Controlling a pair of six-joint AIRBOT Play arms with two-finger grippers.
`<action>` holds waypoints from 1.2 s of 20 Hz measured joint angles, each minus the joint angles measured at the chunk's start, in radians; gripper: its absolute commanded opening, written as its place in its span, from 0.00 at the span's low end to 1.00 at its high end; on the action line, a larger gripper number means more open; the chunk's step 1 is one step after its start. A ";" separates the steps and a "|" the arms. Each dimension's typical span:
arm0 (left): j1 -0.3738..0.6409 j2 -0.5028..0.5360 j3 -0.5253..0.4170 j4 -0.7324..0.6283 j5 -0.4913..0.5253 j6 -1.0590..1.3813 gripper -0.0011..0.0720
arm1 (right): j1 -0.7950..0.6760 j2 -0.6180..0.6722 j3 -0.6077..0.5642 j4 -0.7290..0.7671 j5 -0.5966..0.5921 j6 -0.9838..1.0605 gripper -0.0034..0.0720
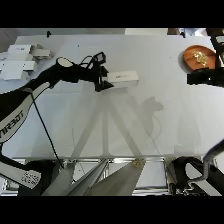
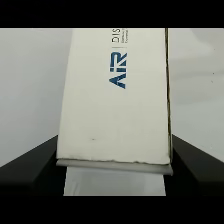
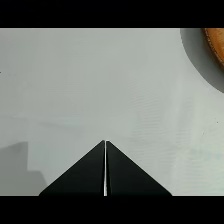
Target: Fold the box and place the chain.
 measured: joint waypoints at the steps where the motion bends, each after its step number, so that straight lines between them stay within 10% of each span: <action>1: 0.007 0.024 0.000 0.015 0.009 -0.029 0.56 | 0.000 0.000 0.000 0.000 0.000 0.000 0.06; 10: 0.170 0.210 0.000 0.158 0.064 -0.299 0.56 | 0.000 0.000 0.000 0.000 0.000 0.000 0.06; 24: 0.488 0.211 -0.009 0.364 0.376 -0.694 0.56 | 0.000 0.000 0.000 0.000 0.000 0.000 0.06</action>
